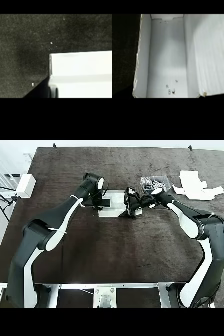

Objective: Fold the box and place the chain.

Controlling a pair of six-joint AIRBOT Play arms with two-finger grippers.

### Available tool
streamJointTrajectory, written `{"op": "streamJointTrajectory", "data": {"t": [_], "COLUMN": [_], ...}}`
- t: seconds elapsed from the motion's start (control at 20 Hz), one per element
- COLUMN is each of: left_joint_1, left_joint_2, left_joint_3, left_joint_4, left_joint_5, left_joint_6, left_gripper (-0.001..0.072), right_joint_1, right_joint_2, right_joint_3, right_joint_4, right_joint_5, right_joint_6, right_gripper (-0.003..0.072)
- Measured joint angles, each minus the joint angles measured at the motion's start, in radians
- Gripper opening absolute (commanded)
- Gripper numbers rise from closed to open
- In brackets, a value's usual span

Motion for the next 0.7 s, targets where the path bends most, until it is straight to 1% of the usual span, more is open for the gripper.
{"op": "streamJointTrajectory", "data": {"t": [0.2, 0.25, 0.3, 0.5, 0.55, 0.6, 0.7], "left_joint_1": [0.0, 0.0, 0.0, 0.003, 0.002, 0.001, 0.002], "left_joint_2": [-0.002, -0.002, -0.003, 0.004, 0.005, 0.013, 0.037], "left_joint_3": [0.0, 0.0, -0.001, 0.003, 0.005, 0.007, 0.01], "left_joint_4": [-0.001, -0.002, -0.001, -0.022, -0.028, -0.032, -0.037], "left_joint_5": [0.001, 0.002, 0.003, 0.015, 0.014, 0.014, 0.013], "left_joint_6": [0.008, 0.01, 0.014, 0.023, 0.034, 0.047, 0.082], "left_gripper": [0.0022, 0.0176, 0.0422, 0.0432, 0.0516, 0.0553, 0.0553], "right_joint_1": [-0.001, -0.001, -0.001, -0.002, -0.002, -0.002, -0.002], "right_joint_2": [0.0, 0.0, 0.0, 0.0, 0.0, 0.0, 0.0], "right_joint_3": [0.0, 0.0, 0.0, 0.0, 0.0, 0.0, 0.0], "right_joint_4": [0.0, 0.0, -0.001, -0.002, -0.002, -0.002, -0.002], "right_joint_5": [0.0, 0.0, -0.002, -0.002, -0.002, -0.002, -0.002], "right_joint_6": [0.0, 0.0, -0.001, 0.0, 0.0, 0.0, 0.0], "right_gripper": [0.0585, 0.0585, 0.0585, 0.0585, 0.0585, 0.0585, 0.0585]}}
